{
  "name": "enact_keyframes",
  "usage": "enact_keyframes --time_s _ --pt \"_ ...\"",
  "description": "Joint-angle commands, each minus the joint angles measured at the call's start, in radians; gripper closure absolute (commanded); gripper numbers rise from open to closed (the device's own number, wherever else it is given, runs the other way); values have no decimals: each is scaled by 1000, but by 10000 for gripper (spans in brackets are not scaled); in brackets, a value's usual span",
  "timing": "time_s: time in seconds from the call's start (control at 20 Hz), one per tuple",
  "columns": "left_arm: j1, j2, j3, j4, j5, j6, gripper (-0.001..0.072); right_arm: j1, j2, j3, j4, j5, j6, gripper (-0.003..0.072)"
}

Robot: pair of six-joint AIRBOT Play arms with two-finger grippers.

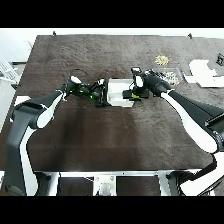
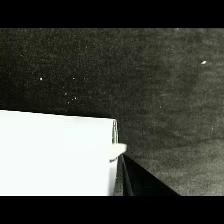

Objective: Fold the box and place the chain.

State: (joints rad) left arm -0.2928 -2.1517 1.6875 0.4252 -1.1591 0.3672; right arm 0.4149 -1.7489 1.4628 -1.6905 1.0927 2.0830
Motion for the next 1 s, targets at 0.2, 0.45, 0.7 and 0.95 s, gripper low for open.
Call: enact_keyframes --time_s 0.2,0.45,0.7,0.95 --pt "1 0 0 0 0 0 252 21 -3 1 2 0 11 679" --pt "1 0 0 0 0 0 252 29 -2 4 -16 0 12 298" --pt "1 0 0 0 0 0 252 24 22 43 -30 0 2 158" --pt "1 0 0 0 0 0 252 24 95 55 -31 15 -64 158"
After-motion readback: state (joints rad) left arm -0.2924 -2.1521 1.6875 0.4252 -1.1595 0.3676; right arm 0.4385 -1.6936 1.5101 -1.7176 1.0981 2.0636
